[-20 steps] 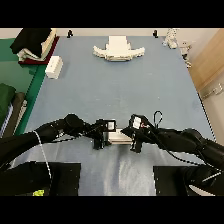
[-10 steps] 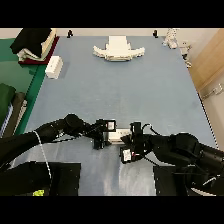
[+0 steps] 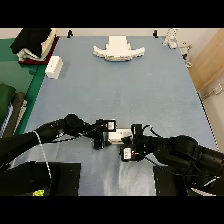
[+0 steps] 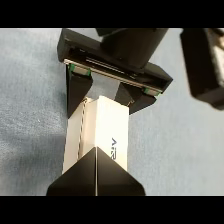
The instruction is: Fold the box.
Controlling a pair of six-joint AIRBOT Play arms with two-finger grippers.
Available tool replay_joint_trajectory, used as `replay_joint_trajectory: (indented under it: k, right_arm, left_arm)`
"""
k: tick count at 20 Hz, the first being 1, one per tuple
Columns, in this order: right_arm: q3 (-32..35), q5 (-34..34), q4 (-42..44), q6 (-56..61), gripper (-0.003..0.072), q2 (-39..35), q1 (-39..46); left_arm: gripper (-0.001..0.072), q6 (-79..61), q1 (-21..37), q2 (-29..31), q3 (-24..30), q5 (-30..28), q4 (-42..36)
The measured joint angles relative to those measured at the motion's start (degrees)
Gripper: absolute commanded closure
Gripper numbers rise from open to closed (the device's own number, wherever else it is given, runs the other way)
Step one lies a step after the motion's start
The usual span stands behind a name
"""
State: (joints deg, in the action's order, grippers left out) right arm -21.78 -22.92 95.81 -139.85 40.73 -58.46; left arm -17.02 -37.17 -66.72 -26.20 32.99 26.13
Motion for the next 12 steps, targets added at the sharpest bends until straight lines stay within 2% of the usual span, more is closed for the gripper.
replay_joint_trajectory:
  k: [4, 7, 12]
  right_arm:
    - [0.04, 0.7, -0.92, 3.32, 0.0682, -0.42, 0.7]
    - [0.28, 2.1, -0.2, 12.98, 0.0683, -1.22, 1.31]
    - [4.87, 10.05, 0.52, 28.96, 0.0682, -1.31, 1.57]
  left_arm:
    - [0.0249, 0.0, 0.0, 0.0, 0.0, 0.02, 0.0]
    - [0.0249, 0.0, 0.0, 0.0, 0.0, 0.0, 0.0]
    - [0.0249, 0.02, 0.0, 0.0, 0.0, 0.0, 0.0]
